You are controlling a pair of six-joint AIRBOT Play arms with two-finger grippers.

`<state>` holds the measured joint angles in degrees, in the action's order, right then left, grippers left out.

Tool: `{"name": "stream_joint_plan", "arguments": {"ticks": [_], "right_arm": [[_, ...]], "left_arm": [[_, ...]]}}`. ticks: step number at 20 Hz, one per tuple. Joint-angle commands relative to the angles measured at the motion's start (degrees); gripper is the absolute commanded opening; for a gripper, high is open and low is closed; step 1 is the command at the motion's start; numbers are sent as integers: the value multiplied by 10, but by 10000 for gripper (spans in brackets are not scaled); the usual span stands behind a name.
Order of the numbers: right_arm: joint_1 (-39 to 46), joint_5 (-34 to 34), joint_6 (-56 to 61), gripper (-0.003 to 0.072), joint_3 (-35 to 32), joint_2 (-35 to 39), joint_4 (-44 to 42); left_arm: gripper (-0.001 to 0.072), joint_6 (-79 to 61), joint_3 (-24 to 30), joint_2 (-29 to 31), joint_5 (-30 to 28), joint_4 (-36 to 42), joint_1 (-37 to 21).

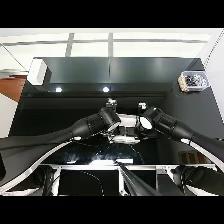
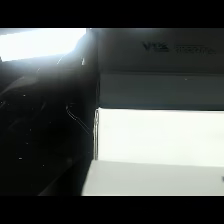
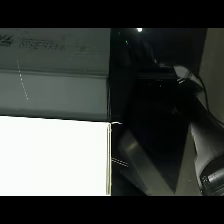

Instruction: Fold the box and place the chain.

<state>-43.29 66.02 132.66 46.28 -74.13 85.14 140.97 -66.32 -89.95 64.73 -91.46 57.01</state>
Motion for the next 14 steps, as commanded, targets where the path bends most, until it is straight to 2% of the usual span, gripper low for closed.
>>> {"name": "stream_joint_plan", "arguments": {"ticks": [1, 3, 4, 5, 9, 14], "right_arm": [[0, 6, -8, 52, 1, 0, 3], [0, 8, -9, 286, 8, 2, 7], [0, 8, -9, 380, 12, 8, 10], [0, 8, -11, 429, 15, 16, 14], [9, 29, -40, 428, 17, 77, 29], [57, 92, -112, 428, 17, 209, 53]], "left_arm": [[28, -2, 0, 0, 0, 0, 0], [28, -2, 0, 0, 0, 0, 0], [28, -2, 0, 0, 1, 0, 0], [28, -2, 0, 0, 2, 0, 0], [28, -2, 0, 0, 3, 0, 0], [28, -2, 0, 0, 3, 1, 0]]}}
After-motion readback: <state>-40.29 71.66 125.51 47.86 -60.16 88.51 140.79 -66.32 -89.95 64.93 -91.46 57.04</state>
